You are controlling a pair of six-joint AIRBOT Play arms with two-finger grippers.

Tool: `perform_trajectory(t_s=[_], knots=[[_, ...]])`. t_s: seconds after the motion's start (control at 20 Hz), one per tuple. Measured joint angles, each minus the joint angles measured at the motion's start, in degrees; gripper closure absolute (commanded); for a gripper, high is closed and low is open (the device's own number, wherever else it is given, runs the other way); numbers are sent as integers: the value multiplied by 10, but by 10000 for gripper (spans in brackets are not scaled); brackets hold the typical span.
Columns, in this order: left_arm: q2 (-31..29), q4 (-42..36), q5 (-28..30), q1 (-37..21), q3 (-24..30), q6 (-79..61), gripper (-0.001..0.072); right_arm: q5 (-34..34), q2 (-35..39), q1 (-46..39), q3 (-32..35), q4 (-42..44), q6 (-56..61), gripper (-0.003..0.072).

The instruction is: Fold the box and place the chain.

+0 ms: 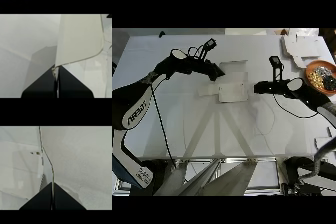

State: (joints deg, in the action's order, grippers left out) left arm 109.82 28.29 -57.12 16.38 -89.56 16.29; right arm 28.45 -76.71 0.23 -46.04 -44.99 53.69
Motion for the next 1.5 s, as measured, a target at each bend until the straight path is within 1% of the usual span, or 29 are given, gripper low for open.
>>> perform_trajectory(t_s=[0.15,0.2,0.25,0.3,0.35,0.5,0.6,0.8,0.95,1.1,1.2,1.3,1.35,1.5], knots=[[0,0,0,0,0,2,700,-7,0,0,0,1,1,666],[0,0,0,0,0,2,700,-6,0,0,0,2,3,587],[0,2,3,0,0,2,701,-4,0,0,0,2,3,416],[0,2,8,0,0,3,701,-1,0,0,0,2,3,270],[0,1,7,-1,0,3,701,2,0,0,0,3,5,254],[-6,1,-3,-7,0,3,706,21,11,0,0,0,20,258],[-24,5,-16,-18,0,4,707,26,32,-1,0,-10,25,260],[-102,68,-50,-59,0,37,708,22,105,-36,0,-36,53,260],[-169,89,-123,-96,7,49,708,18,157,-90,0,-62,79,260],[-219,70,-183,-117,42,37,709,19,191,-147,0,-82,90,260],[-246,37,-225,-121,85,11,707,23,201,-177,0,-88,93,260],[-260,11,-243,-118,122,-17,706,26,206,-196,0,-93,94,263],[-264,4,-249,-113,138,-29,706,26,208,-202,0,-95,95,289],[-262,17,-243,-87,165,-48,702,27,210,-212,0,-99,96,289]])
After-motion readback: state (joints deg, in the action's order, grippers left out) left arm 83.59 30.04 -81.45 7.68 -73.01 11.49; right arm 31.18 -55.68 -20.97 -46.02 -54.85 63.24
